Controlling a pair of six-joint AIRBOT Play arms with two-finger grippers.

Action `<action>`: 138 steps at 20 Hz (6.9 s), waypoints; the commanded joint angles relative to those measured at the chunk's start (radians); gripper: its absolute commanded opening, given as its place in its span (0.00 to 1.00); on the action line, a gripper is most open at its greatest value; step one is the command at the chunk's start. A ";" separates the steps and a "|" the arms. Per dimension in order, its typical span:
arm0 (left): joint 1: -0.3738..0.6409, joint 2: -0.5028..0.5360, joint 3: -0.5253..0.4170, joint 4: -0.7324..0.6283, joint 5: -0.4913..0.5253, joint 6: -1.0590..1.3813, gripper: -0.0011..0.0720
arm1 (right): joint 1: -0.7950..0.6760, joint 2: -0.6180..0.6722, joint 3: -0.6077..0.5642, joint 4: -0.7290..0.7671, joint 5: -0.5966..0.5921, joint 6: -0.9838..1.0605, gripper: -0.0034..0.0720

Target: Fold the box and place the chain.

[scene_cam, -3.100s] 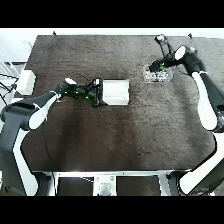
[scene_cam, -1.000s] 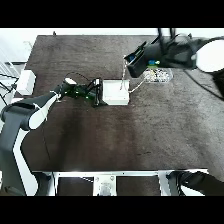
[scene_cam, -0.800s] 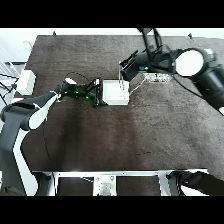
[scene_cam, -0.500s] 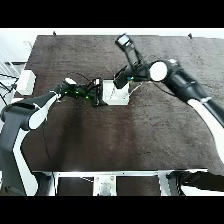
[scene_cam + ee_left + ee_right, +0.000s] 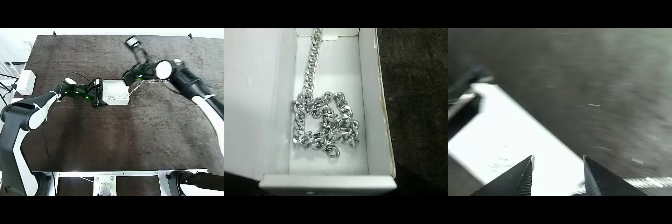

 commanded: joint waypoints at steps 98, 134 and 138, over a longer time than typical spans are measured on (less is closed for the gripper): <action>0.001 0.000 0.000 0.000 0.000 0.000 0.54 | -0.275 -0.211 0.121 0.291 -0.084 0.035 0.06; 0.001 0.000 0.000 0.000 0.000 0.000 0.54 | 0.169 0.149 -0.046 -0.119 -0.033 0.332 0.06; 0.001 0.000 0.000 0.000 -0.001 0.000 0.54 | 0.169 -0.016 -0.082 -0.078 -0.153 0.332 0.06</action>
